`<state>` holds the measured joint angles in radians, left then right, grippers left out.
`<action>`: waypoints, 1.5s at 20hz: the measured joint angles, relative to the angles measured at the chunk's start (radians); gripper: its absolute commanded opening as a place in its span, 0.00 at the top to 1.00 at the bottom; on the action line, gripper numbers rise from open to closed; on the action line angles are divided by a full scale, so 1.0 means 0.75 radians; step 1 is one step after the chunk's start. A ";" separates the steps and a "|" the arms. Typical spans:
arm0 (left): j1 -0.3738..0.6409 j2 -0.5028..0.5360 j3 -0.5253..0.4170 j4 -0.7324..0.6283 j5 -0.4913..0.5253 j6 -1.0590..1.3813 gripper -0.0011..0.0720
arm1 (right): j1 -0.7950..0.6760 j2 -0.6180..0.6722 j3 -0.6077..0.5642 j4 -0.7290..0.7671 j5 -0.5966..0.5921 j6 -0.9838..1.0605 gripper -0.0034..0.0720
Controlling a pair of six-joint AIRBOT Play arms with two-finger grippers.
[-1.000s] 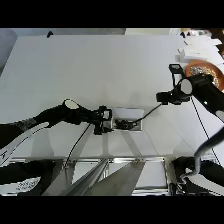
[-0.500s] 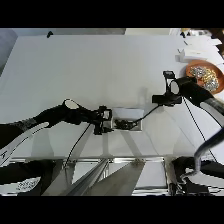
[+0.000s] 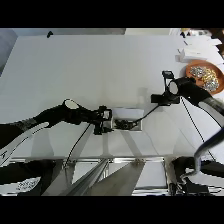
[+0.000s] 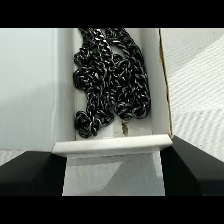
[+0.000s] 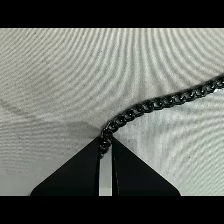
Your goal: Fold the box and place the chain.
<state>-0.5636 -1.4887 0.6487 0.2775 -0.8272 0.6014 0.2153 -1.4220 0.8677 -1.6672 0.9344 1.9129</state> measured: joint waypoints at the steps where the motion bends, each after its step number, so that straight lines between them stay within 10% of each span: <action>1: 0.000 -0.001 0.000 0.000 0.000 -0.001 0.79 | 0.000 0.006 -0.002 -0.002 0.004 -0.019 0.93; 19: 0.000 -0.001 0.000 -0.001 0.000 0.000 0.79 | 0.346 0.786 -0.007 0.184 0.259 -0.204 0.93; 30: 0.000 -0.001 0.000 0.000 -0.001 0.000 0.79 | 0.845 0.892 -0.007 0.246 0.092 0.024 0.93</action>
<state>-0.5636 -1.4891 0.6487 0.2775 -0.8276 0.6014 0.8490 -0.7528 0.8623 -1.4826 1.0035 1.9308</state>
